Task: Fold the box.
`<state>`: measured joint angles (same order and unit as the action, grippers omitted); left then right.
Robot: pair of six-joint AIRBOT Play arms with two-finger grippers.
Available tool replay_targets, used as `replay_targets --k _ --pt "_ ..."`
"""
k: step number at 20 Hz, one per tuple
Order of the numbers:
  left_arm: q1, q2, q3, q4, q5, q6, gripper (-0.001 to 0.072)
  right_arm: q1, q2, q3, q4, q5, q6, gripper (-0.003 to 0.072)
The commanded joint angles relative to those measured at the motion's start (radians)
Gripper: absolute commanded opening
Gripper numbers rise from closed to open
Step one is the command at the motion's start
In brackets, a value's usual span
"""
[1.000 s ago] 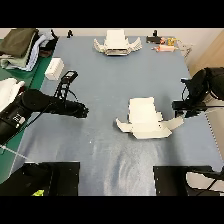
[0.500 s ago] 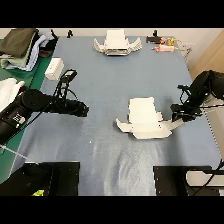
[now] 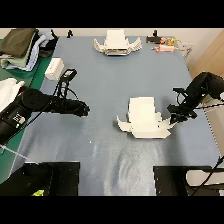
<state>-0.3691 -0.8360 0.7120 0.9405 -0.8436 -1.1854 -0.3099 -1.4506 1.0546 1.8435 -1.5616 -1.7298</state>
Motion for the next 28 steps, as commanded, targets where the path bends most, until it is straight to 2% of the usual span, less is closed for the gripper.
replay_targets --k 1,2,3,4,9,13,14,15,16,21,25,28 --pt "0.010 0.000 0.004 -0.024 0.026 -0.058 0.0016 0.015 0.000 -0.003 0.150 0.027 -0.027 0.0005" --pt "0.025 -0.005 0.015 -0.024 0.024 -0.070 0.0019 0.031 0.008 -0.016 0.211 0.049 -0.026 0.0005" --pt "0.055 -0.015 0.034 -0.024 0.012 -0.070 0.0219 0.057 0.026 -0.042 0.279 0.080 -0.026 0.0005" --pt "0.094 -0.029 0.058 -0.027 -0.008 -0.074 0.0377 0.092 0.050 -0.072 0.328 0.121 -0.025 0.0005" --pt "0.330 -0.190 0.227 -0.053 -0.239 -0.023 0.0364 0.324 0.201 -0.245 0.366 0.380 -0.021 0.0005" --pt "0.454 -0.356 0.253 -0.306 -0.402 0.176 0.0369 0.486 0.296 -0.343 0.353 0.578 -0.021 0.0005" --pt "0.468 -0.396 0.253 -0.348 -0.431 0.213 0.0484 0.516 0.313 -0.359 0.352 0.619 -0.021 0.0005" --pt "0.475 -0.427 0.253 -0.362 -0.439 0.229 0.0583 0.539 0.327 -0.372 0.353 0.651 -0.021 0.0004" --pt "0.475 -0.456 0.253 -0.361 -0.439 0.253 0.0599 0.555 0.337 -0.381 0.352 0.675 -0.021 0.0005" --pt "0.438 -0.573 0.253 -0.369 -0.419 0.397 0.0599 0.580 0.341 -0.391 0.353 0.682 -0.021 0.0005" --pt "0.349 -0.660 0.257 -0.380 -0.419 0.521 0.0598 0.580 0.341 -0.392 0.352 0.682 -0.021 0.0005" --pt "0.272 -0.726 0.310 -0.380 -0.420 0.571 0.0598 0.580 0.341 -0.392 0.352 0.681 -0.021 0.0004"
